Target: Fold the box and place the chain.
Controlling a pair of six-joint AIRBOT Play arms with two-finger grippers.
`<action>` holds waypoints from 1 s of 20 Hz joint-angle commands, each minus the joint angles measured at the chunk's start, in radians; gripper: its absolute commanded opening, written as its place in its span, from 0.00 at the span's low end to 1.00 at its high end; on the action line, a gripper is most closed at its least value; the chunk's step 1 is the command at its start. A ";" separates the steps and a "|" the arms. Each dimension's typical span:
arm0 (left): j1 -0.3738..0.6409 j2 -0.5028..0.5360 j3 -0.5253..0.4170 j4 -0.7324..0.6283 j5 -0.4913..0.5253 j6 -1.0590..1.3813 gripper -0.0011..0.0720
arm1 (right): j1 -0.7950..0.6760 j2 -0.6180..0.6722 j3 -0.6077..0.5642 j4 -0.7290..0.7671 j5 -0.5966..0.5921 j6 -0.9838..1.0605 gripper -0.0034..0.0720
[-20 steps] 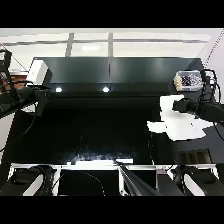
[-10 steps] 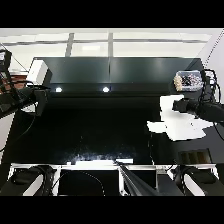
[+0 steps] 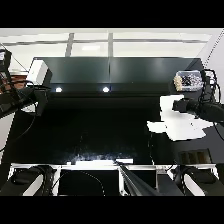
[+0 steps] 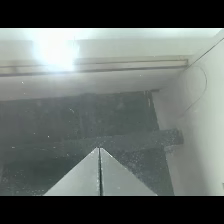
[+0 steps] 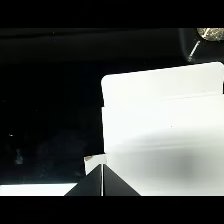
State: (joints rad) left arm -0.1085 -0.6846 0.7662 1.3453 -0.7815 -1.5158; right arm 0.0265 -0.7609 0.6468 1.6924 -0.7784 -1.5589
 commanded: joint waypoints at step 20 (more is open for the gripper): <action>-0.005 -0.153 0.000 -0.122 0.084 0.010 0.98 | -0.917 -0.144 0.106 0.003 -0.206 -0.198 0.98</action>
